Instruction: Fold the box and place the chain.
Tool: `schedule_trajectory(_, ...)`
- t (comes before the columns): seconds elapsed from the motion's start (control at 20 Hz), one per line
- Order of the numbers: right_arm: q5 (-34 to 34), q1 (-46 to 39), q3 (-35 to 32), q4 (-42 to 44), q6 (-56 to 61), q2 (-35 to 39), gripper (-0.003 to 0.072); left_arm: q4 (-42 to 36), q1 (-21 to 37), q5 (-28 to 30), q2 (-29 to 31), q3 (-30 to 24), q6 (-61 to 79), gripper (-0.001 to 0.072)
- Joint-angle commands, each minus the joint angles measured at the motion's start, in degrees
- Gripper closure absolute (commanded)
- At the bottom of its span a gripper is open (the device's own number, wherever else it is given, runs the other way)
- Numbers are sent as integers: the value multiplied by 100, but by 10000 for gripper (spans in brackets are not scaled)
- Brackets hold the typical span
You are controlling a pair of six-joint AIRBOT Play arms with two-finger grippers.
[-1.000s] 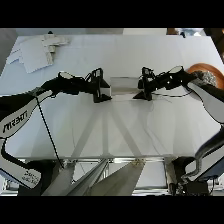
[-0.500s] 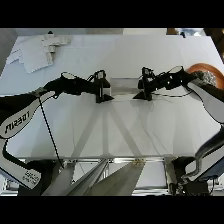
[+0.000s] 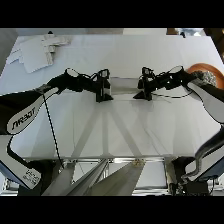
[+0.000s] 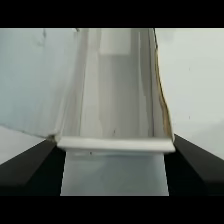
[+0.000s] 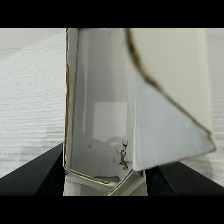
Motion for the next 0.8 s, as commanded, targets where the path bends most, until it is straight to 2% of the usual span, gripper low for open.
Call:
schedule_trajectory(0.0,9,2,2,-9,0,0,285,463,-4,35,-26,72,-127,110)
schedule_trajectory(0.25,9,2,4,-9,0,0,285,393,-4,20,-26,72,-4,108)
schedule_trajectory(0.5,9,2,4,-9,0,0,285,-509,-4,13,-59,70,697,108)
schedule_trajectory(0.75,9,2,4,-9,0,0,285,-291,-37,-170,-59,72,852,109)
